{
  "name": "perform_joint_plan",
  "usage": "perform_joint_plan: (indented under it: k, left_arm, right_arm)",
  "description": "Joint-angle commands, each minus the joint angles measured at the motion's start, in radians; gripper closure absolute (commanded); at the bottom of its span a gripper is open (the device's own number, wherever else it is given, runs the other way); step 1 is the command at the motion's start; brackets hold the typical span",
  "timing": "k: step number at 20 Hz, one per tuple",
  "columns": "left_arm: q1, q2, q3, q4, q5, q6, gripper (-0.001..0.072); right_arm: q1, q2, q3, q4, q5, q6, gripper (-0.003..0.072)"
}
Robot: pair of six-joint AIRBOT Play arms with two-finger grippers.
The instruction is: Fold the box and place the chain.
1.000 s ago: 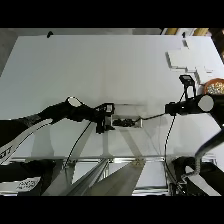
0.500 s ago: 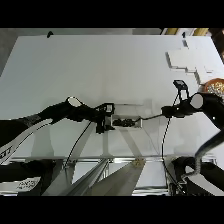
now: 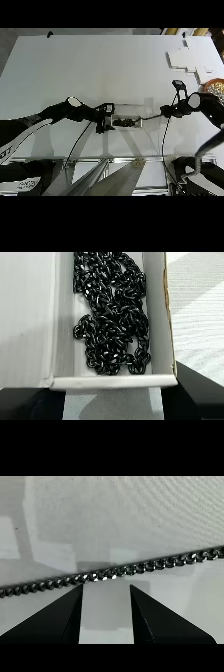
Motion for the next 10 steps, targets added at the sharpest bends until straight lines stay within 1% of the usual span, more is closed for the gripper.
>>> perform_joint_plan:
  k: [1, 5, 6, 9, 10]
  left_arm:
    - [0.000, 0.000, 0.000, 0.000, 0.000, 0.000, 0.0674]
    - [0.000, 0.000, 0.000, 0.000, 0.000, 0.000, 0.0674]
    - [0.000, 0.000, 0.000, 0.000, 0.000, 0.000, 0.0674]
    - [0.000, 0.000, 0.000, 0.000, 0.000, 0.000, 0.0674]
    - [0.000, 0.000, 0.000, 0.000, 0.000, 0.000, 0.0674]
  right_arm:
    - [0.000, -0.025, -0.001, 0.008, -0.007, 0.003, 0.0351]
    - [0.000, -0.043, -0.001, 0.023, -0.030, 0.003, 0.0353]
    - [0.000, -0.048, -0.001, 0.024, -0.031, 0.003, 0.0395]
    - [0.000, -0.049, 0.000, 0.030, -0.042, -0.009, 0.0658]
    - [0.000, -0.044, -0.001, 0.029, -0.040, -0.009, 0.0663]
